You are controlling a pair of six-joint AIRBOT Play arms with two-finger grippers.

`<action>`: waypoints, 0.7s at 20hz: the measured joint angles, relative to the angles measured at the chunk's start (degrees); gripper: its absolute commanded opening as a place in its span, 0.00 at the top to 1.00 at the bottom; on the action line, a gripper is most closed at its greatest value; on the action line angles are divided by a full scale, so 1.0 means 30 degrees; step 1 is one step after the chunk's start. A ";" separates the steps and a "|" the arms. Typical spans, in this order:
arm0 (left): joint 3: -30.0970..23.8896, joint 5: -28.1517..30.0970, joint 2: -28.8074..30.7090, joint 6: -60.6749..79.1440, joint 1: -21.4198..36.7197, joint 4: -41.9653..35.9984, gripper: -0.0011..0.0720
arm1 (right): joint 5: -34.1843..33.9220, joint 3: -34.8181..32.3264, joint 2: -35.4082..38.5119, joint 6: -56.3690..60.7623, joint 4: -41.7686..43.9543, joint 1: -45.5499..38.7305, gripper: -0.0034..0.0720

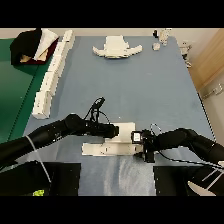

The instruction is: Fold the box.

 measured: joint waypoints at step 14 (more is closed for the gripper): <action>0.2805 -0.1545 -0.0051 0.2149 0.0080 0.0546 0.97 | -0.0007 0.0000 -0.0007 -0.0029 0.0000 0.0000 0.26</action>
